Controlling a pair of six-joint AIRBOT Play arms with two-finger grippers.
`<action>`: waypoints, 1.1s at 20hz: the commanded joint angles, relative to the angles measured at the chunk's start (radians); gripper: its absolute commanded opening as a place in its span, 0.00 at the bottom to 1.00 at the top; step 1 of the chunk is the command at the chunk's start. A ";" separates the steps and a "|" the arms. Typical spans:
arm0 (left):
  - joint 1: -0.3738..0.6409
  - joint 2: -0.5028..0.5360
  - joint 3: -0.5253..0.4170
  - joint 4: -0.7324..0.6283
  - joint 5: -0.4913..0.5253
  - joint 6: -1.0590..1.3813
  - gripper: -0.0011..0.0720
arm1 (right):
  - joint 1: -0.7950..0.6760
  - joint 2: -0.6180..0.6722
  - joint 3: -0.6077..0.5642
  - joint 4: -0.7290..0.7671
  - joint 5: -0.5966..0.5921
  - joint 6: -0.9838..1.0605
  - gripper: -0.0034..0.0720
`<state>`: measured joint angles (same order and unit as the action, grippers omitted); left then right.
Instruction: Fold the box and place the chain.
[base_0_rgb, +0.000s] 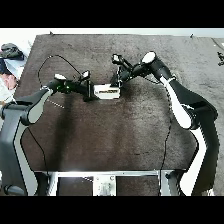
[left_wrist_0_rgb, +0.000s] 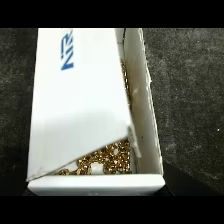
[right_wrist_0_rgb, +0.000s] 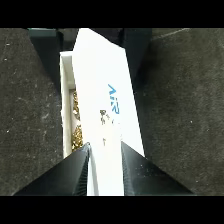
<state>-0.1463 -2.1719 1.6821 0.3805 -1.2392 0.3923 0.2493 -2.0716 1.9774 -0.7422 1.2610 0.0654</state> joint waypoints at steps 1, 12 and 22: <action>0.000 0.001 0.000 0.001 -0.002 0.000 0.49 | 0.001 0.001 0.000 -0.030 0.018 0.035 0.34; 0.000 0.001 0.000 0.001 -0.002 0.000 0.49 | 0.004 -0.003 -0.004 -0.086 0.078 0.089 0.34; 0.000 0.001 0.000 0.001 -0.002 0.000 0.49 | 0.002 -0.004 -0.058 -0.090 0.082 0.095 0.35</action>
<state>-0.1478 -2.1719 1.6821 0.3824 -1.2449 0.3981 0.2520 -2.0758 1.9354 -0.8322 1.3571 0.1596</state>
